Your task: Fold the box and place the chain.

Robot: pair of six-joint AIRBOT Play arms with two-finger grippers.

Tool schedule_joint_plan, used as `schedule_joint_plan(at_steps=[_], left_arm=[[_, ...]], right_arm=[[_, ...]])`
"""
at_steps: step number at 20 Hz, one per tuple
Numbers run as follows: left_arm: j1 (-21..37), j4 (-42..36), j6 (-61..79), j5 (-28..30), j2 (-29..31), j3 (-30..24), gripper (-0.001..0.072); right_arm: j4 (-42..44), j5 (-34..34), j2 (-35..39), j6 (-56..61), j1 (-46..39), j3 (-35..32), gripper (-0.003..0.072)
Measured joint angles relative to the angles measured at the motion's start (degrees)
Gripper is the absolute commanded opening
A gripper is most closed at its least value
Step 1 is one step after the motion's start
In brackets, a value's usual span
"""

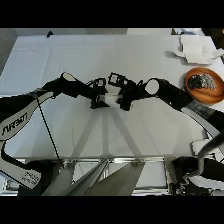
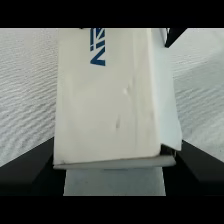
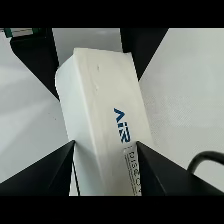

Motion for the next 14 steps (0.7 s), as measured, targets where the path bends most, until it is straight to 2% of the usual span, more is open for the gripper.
schedule_joint_plan(at_steps=[9, 10, 11, 12, 14], left_arm=[[0.0, -0.04, 0.0, 0.11, 0.0, 0.0, 0.0228], [0.0, -0.04, 0.04, 0.11, 0.0, 0.0, 0.0228], [0.0, -0.04, 0.09, 0.11, 0.0, 0.0, 0.0228], [0.0, -0.02, 0.11, 0.11, 0.0, 0.0, 0.0228], [0.0, -0.02, 0.15, 0.09, 0.0, 0.0, 0.0228]], right_arm=[[-3.56, -4.76, -0.24, 3.54, 1.62, -0.81, 0.0398], [-3.93, -5.16, -0.26, 3.85, 2.05, -0.92, 0.0408], [-4.33, -5.4, -0.26, 4.04, 2.49, -0.98, 0.0463], [-4.52, -5.55, -0.26, 4.24, 2.91, -1.07, 0.0485], [-4.98, -5.86, -0.28, 4.37, 3.56, -1.16, 0.0485]])
